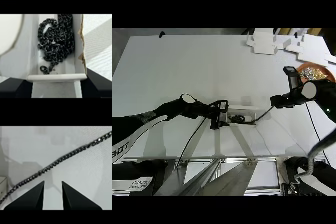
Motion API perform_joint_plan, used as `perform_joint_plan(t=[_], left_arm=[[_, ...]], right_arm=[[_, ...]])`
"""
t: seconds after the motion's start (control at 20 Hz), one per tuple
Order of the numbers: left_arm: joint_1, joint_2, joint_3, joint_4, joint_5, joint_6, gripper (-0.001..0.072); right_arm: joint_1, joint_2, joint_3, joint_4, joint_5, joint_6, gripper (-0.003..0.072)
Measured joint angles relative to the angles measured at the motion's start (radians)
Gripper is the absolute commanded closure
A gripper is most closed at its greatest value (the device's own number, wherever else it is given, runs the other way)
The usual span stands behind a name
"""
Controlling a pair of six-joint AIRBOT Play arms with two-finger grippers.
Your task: Fold the box and place the chain.
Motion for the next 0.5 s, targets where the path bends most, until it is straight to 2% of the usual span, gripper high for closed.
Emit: perform_joint_plan(t=[0.05,0.5], left_arm=[[0.000,0.000,0.000,0.000,0.000,0.000,0.0556],[0.000,0.000,0.000,0.000,0.000,0.000,0.0556]], right_arm=[[-0.002,-0.009,-0.005,0.000,-0.004,0.003,0.0387],[-0.005,-0.084,-0.021,-0.006,-0.035,0.044,0.0388]])
